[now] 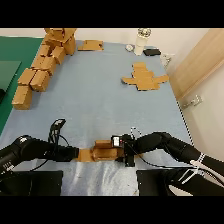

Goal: Fold the box.

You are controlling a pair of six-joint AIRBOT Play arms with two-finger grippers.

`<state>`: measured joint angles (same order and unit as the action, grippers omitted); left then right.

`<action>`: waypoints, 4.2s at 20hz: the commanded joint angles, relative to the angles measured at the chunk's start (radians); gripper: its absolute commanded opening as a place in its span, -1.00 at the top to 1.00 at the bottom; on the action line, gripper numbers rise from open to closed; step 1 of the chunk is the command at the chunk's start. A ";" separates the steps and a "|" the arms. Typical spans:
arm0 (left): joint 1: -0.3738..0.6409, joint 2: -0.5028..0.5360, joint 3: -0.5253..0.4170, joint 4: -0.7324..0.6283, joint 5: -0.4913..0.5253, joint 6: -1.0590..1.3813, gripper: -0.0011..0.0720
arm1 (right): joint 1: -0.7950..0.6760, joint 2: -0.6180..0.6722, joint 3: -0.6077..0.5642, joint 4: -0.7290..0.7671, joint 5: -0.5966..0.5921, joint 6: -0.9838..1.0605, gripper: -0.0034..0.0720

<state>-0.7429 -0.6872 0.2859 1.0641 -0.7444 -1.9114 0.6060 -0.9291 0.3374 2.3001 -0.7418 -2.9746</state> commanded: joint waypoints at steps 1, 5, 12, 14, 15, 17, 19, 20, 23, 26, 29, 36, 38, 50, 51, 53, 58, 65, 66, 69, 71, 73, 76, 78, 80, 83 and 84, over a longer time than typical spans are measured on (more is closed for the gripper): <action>-0.113 -0.043 -0.002 -0.050 0.136 -0.070 0.94 | 0.001 0.000 0.000 0.000 0.000 0.000 -0.44; -0.212 -0.124 -0.001 -0.109 0.233 -0.097 0.94 | 0.001 0.000 0.000 0.000 0.000 0.000 -0.44; -0.284 -0.127 0.045 -0.140 0.277 -0.103 0.94 | 0.001 0.000 0.000 0.000 0.000 0.000 -0.44; -0.256 -0.127 0.055 -0.125 0.221 -0.106 0.94 | 0.001 0.000 0.000 0.000 0.000 0.000 -0.44; -0.224 -0.127 0.068 -0.104 0.169 -0.105 0.94 | 0.001 0.000 0.000 0.000 0.000 0.000 -0.44; -0.142 -0.127 0.106 -0.047 0.061 -0.105 0.93 | 0.001 0.000 0.000 0.000 0.000 0.000 -0.44; -0.088 -0.127 0.136 -0.046 0.045 -0.084 0.89 | 0.001 0.000 0.000 0.000 0.000 0.000 -0.44; -0.082 -0.127 0.151 -0.046 0.045 -0.072 0.31 | 0.001 0.000 0.000 0.000 0.000 0.000 -0.44; -0.079 -0.127 0.189 -0.047 0.044 -0.062 0.06 | 0.001 0.000 0.000 0.000 0.000 0.000 -0.44; -0.079 -0.127 0.219 -0.053 0.025 -0.063 0.06 | 0.001 0.000 0.000 0.000 0.000 0.000 -0.44; -0.080 -0.130 0.227 -0.087 0.028 -0.042 -0.16 | 0.001 0.000 0.000 0.000 0.000 0.000 -0.44; -0.099 -0.190 0.227 -0.201 0.033 0.019 -0.69 | 0.001 0.000 0.000 0.000 0.000 0.000 -0.44; -0.099 -0.190 0.227 -0.200 0.033 0.019 -0.69 | 0.001 0.000 0.000 0.000 0.000 0.000 -0.44; -0.200 -0.303 0.260 -0.191 0.105 -0.069 -0.68 | 0.001 0.000 0.000 0.000 0.000 0.000 -0.44; -0.224 -0.317 0.275 -0.160 0.120 -0.114 -0.66 | 0.001 0.000 0.000 0.000 0.000 0.000 -0.44; -0.265 -0.352 0.312 -0.055 0.108 -0.243 -0.64 | 0.001 0.000 0.000 0.000 0.000 0.000 -0.44; -0.338 -0.434 0.431 0.226 -0.014 -0.556 -0.64 | 0.001 0.000 0.000 0.000 0.000 0.000 -0.44; -0.473 -0.570 0.631 0.486 -0.257 -0.805 -0.63 | 0.001 0.000 0.000 0.000 0.000 0.000 -0.44; -0.488 -0.589 0.642 0.485 -0.267 -0.806 -0.63 | 0.001 0.000 0.000 0.000 0.000 0.000 -0.44; -0.525 -0.635 0.646 0.486 -0.278 -0.866 -0.48 | 0.001 0.000 0.000 0.000 0.000 0.000 -0.44; -0.529 -0.650 0.646 0.485 -0.277 -0.870 0.02 | 0.001 0.000 0.000 0.000 0.000 0.000 -0.44; -0.529 -0.649 0.646 0.488 -0.271 -0.881 0.94 | 0.001 0.000 0.000 0.000 0.000 0.000 -0.44; -0.529 -0.649 0.646 0.489 -0.230 -0.882 0.94 | 0.001 0.000 0.000 0.000 0.000 0.000 -0.44; -0.529 -0.649 0.646 0.488 -0.210 -0.882 0.93 | 0.001 0.000 0.000 0.000 0.000 0.000 -0.44; -0.529 -0.649 0.646 0.481 -0.206 -0.878 0.93 | 0.001 0.000 0.000 0.000 0.000 0.000 -0.44; -0.529 -0.632 0.647 0.464 -0.209 -0.842 -0.70 | 0.001 0.000 0.000 0.000 0.000 0.000 -0.44; -0.529 -0.624 0.648 0.464 -0.209 -0.842 -0.72 | 0.001 0.000 0.000 0.000 0.000 0.000 -0.44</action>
<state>-1.2739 -1.3251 0.9333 1.5326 -0.9531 -2.7705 0.6060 -0.9291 0.3370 2.3035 -0.7418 -2.9753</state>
